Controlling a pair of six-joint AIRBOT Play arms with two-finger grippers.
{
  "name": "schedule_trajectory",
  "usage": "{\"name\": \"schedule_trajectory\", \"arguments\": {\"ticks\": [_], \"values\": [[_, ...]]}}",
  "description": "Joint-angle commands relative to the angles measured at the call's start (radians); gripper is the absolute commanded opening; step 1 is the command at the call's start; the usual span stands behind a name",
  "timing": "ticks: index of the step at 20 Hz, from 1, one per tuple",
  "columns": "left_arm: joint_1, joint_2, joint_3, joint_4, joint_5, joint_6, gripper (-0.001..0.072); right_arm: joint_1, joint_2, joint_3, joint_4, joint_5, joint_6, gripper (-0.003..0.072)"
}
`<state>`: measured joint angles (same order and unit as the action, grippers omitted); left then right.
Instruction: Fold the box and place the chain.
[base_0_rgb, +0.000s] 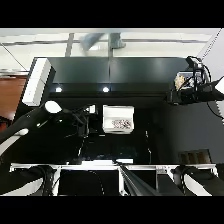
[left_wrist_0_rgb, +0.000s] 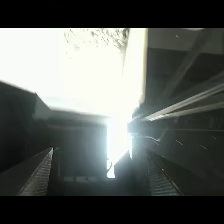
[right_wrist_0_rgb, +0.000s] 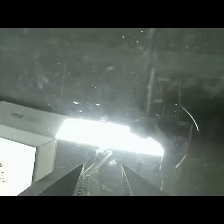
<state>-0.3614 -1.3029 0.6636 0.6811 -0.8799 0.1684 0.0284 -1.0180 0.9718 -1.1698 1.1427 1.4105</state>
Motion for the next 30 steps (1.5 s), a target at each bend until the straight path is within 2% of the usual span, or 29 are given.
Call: {"name": "schedule_trajectory", "arguments": {"ticks": [1,12,25,30], "values": [[-0.026,-0.115,0.067,-0.082,-0.018,0.146,0.0717,0.001,0.0,0.0,0.014,0.0,0.0,0.0286],[-0.058,-0.127,0.078,-0.091,0.002,0.145,0.0713,0.001,0.0,0.0,0.021,-0.004,0.0,0.0286],[-0.074,-0.129,0.079,-0.1,0.095,0.112,0.0713,0.001,-0.001,0.0,0.021,-0.003,0.0,0.0285],[-0.096,-0.129,0.079,-0.103,0.072,0.117,0.0712,0.001,-0.001,0.0,0.02,-0.004,-0.001,0.0286]]}}
